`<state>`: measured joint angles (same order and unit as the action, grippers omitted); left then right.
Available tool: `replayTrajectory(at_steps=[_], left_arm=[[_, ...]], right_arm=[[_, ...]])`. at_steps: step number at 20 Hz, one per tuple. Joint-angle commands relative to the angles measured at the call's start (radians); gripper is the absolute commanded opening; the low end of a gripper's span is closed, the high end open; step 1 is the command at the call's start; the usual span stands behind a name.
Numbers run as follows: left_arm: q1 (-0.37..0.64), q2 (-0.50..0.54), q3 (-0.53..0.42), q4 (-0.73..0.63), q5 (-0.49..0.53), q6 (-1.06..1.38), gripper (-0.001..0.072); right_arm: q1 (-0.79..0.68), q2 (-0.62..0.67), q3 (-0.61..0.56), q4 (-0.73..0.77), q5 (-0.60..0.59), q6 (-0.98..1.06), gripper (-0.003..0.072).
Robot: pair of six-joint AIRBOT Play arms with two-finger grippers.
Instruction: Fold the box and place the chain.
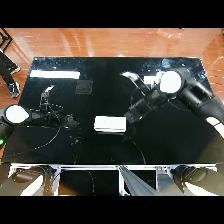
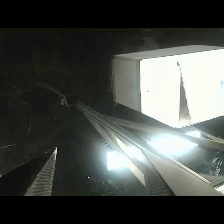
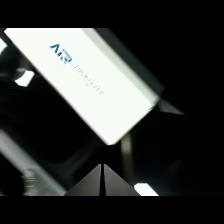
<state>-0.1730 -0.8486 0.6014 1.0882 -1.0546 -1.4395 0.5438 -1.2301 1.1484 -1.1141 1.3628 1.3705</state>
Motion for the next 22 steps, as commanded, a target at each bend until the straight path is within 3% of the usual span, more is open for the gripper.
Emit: replayTrajectory(at_steps=[1,3,5,15,22], left_arm=[[0.0,0.0,0.0,-0.001,-0.002,0.0,0.0621],[0.0,0.0,0.0,0.0,-0.003,0.0,0.0621],[0.001,0.0,0.0,-0.001,-0.004,0.0,0.0621],[0.0,0.0,0.0,-0.002,-0.006,0.0,0.0621],[0.0,0.0,0.0,-0.005,-0.005,0.0,0.0621]], right_arm=[[-0.052,0.05,-0.245,0.41,-0.246,0.069,0.002],[-0.052,0.035,-0.353,0.546,-0.451,0.066,0.002],[-0.048,0.001,-0.391,0.615,-0.542,0.062,0.002],[0.009,-0.109,-0.392,0.61,-0.521,0.043,0.0021],[0.009,-0.115,-0.391,0.58,-0.532,0.042,0.0021]])
